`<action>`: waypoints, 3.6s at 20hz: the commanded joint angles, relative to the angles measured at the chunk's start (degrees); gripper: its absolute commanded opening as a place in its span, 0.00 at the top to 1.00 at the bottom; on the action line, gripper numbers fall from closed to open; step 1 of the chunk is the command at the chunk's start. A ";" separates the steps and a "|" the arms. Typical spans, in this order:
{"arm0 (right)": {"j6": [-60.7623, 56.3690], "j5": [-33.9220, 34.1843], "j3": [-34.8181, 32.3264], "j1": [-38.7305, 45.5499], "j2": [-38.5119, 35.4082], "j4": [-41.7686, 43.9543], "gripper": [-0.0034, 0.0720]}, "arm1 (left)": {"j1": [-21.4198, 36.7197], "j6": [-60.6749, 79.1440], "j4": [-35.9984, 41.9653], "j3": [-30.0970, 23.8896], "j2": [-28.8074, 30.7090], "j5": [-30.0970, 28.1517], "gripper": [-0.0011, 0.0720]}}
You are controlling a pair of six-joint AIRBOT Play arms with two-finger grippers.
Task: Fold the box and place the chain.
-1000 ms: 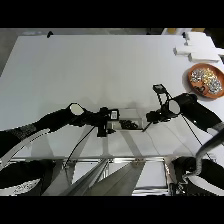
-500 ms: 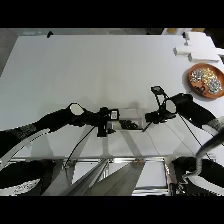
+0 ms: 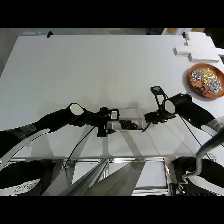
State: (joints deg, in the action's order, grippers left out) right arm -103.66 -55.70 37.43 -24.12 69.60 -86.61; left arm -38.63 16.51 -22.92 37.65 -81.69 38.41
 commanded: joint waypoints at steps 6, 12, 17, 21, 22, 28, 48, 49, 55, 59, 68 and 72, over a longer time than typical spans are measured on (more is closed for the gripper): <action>-0.02 1.97 -0.02 -2.64 -3.82 1.55 0.69 | -0.02 0.00 0.00 0.00 0.00 -0.02 0.61; -0.04 1.09 -0.17 -0.61 -4.72 1.38 0.69 | -0.02 0.02 -0.02 0.00 0.00 -0.02 0.61; -0.07 1.60 -0.20 -1.55 -4.70 1.60 0.65 | -0.02 0.00 -0.02 0.00 0.00 -0.02 0.61; -1.55 2.51 -0.31 -1.84 -1.79 0.87 0.65 | -0.02 0.00 0.00 0.00 0.00 -0.02 0.61; -1.55 2.23 -0.31 -1.84 -0.46 0.90 0.65 | -0.02 0.00 -0.02 0.00 0.00 -0.02 0.61; -1.55 3.69 -0.31 -1.84 1.09 1.40 0.65 | -0.02 0.00 0.00 0.00 0.00 -0.02 0.61; 2.84 4.15 -0.28 -13.18 -33.99 18.03 0.93 | -0.02 0.00 -0.02 0.00 0.00 -0.02 0.61; 2.82 6.29 -0.28 -14.73 -33.99 18.10 0.93 | -0.04 0.00 -0.02 0.00 0.00 0.02 0.61; 1.88 12.83 -0.31 -19.82 -30.67 18.12 0.93 | -0.02 0.00 -0.02 0.00 0.00 -0.02 0.61; 1.92 12.96 -0.31 -20.57 -24.26 17.77 0.93 | -0.02 0.00 0.00 0.00 0.00 0.00 0.61; 6.56 10.47 3.85 -18.47 -17.03 17.42 0.68 | -0.02 0.00 0.00 0.00 0.00 0.00 0.61; 6.88 6.34 8.39 -9.66 -17.22 12.41 0.69 | -0.02 0.02 -0.02 0.00 0.00 -0.02 0.61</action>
State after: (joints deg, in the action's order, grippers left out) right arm -97.71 -46.78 43.16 -38.65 52.27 -70.94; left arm -38.63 16.51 -22.92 37.65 -81.69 38.41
